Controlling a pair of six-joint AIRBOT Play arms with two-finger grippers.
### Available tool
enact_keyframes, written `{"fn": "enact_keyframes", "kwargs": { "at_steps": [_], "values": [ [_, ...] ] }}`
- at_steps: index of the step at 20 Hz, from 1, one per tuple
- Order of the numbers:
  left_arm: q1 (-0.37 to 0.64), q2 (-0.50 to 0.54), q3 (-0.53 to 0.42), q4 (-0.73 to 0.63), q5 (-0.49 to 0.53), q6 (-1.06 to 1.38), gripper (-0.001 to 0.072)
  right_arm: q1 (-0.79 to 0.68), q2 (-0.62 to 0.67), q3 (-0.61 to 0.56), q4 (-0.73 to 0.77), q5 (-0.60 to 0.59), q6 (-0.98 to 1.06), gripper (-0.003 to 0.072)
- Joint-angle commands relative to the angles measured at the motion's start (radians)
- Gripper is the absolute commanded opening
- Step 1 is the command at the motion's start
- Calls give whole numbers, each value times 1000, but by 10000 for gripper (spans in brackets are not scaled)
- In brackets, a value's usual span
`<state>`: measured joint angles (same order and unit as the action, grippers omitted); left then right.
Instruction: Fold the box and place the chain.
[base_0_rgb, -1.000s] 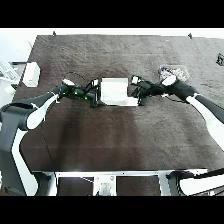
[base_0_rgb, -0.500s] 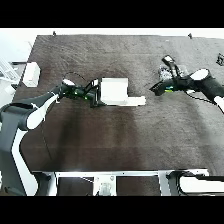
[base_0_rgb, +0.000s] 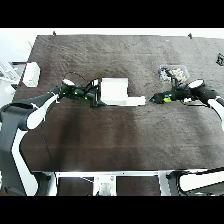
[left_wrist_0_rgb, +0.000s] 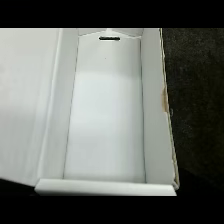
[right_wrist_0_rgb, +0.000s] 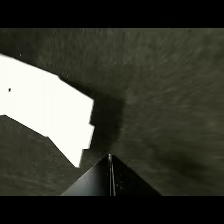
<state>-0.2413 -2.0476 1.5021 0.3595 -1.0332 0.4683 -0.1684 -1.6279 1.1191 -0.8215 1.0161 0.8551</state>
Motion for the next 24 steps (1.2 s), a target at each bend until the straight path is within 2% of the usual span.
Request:
{"fn": "enact_keyframes", "kwargs": {
  "at_steps": [1, 4, 7, 11, 15, 16, 17, 18, 24],
  "values": [
    [0, 0, 0, 0, 0, 0, 530, 40, -54, -1, 29, 6, -2, 8],
    [0, 0, 0, 0, 0, 0, 530, 88, -61, 6, 86, 2, -2, 9],
    [0, 0, 0, 0, 0, 0, 530, 146, -60, 50, 227, 80, -3, 9],
    [0, 0, 0, 0, 0, 0, 530, 197, -48, 141, 228, 135, 2, 8],
    [0, 0, 0, 0, 0, 0, 531, 205, -34, 164, 227, 157, 2, 10],
    [0, 0, 0, 0, 0, 0, 530, 205, -34, 164, 227, 156, 2, 31],
    [0, 0, 0, 0, 0, 0, 530, 205, -34, 164, 227, 156, 2, 150],
    [0, 0, 0, 0, 0, 0, 530, 206, -34, 164, 227, 156, 2, 174],
    [0, 0, 0, 0, 0, 0, 530, 192, -35, 163, 129, 144, 2, 176]
  ]
}}
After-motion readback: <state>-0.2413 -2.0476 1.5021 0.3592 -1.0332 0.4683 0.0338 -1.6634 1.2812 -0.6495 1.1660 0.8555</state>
